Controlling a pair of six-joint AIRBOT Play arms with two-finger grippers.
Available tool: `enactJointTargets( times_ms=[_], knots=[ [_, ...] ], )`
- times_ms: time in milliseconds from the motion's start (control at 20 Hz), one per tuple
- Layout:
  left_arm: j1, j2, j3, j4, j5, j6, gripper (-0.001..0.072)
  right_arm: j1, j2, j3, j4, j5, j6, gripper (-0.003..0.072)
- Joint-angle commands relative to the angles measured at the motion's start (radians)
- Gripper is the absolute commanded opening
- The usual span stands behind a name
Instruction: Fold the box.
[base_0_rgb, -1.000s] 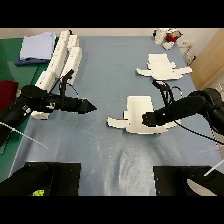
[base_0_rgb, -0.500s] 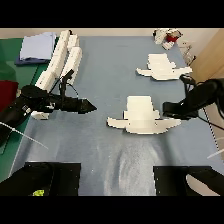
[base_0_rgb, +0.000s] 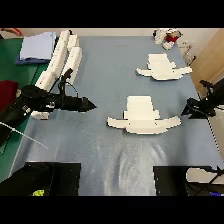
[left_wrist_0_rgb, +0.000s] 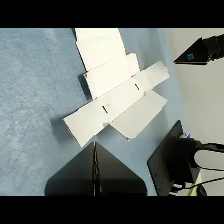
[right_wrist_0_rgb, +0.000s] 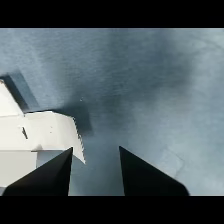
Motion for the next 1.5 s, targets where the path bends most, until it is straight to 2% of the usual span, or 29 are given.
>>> enactJointTargets(
  times_ms=[0,100,400,450,500,600,700,750,800,850,950,1150,1300,1450],
  knots=[
    [0.001,0.001,0.0,-0.001,0.003,0.0,0.0017,-0.051,-0.118,0.019,0.2,-0.033,-0.174,0.0457],
    [0.001,0.001,0.0,-0.002,0.005,0.0,0.0017,-0.051,-0.146,0.019,0.242,-0.05,-0.184,0.0441],
    [0.001,0.001,0.0,-0.002,-0.006,-0.001,0.0017,0.02,-0.154,-0.039,0.24,-0.059,-0.187,0.039],
    [0.001,0.001,0.0,-0.002,-0.006,-0.008,0.0017,0.038,-0.154,-0.054,0.24,-0.047,-0.187,0.0287],
    [0.001,0.001,0.0,-0.002,-0.006,-0.011,0.0017,0.055,-0.154,-0.066,0.24,-0.03,-0.187,0.0242],
    [0.001,0.001,0.0,-0.024,-0.013,-0.011,0.0018,0.085,-0.153,-0.07,0.256,-0.019,-0.187,0.0062],
    [0.002,0.001,0.002,-0.051,-0.016,-0.011,0.0019,0.117,-0.143,-0.071,0.299,-0.022,-0.187,0.0003],
    [0.003,0.0,0.006,-0.05,-0.022,-0.011,0.002,0.138,-0.134,-0.071,0.326,-0.022,-0.188,0.0003],
    [0.008,-0.001,0.014,-0.05,-0.033,-0.011,0.0188,0.161,-0.116,-0.074,0.356,-0.022,-0.212,0.0003],
    [0.015,-0.001,0.023,-0.05,-0.041,-0.019,0.0425,0.187,-0.092,-0.086,0.382,-0.018,-0.233,0.0003],
    [0.049,-0.001,0.045,-0.049,-0.08,-0.019,0.0408,0.241,-0.003,-0.151,0.424,0.045,-0.259,0.0003],
    [0.163,-0.03,0.06,-0.034,-0.203,-0.019,0.0408,0.359,0.253,-0.427,0.42,0.297,-0.263,0.0003],
    [0.185,-0.113,0.058,0.035,-0.26,-0.018,0.0408,0.441,0.398,-0.576,0.412,0.394,-0.262,0.0003],
    [0.152,-0.237,0.058,0.05,-0.259,0.017,0.0407,0.486,0.451,-0.615,0.413,0.438,-0.245,0.0003]
  ],
)
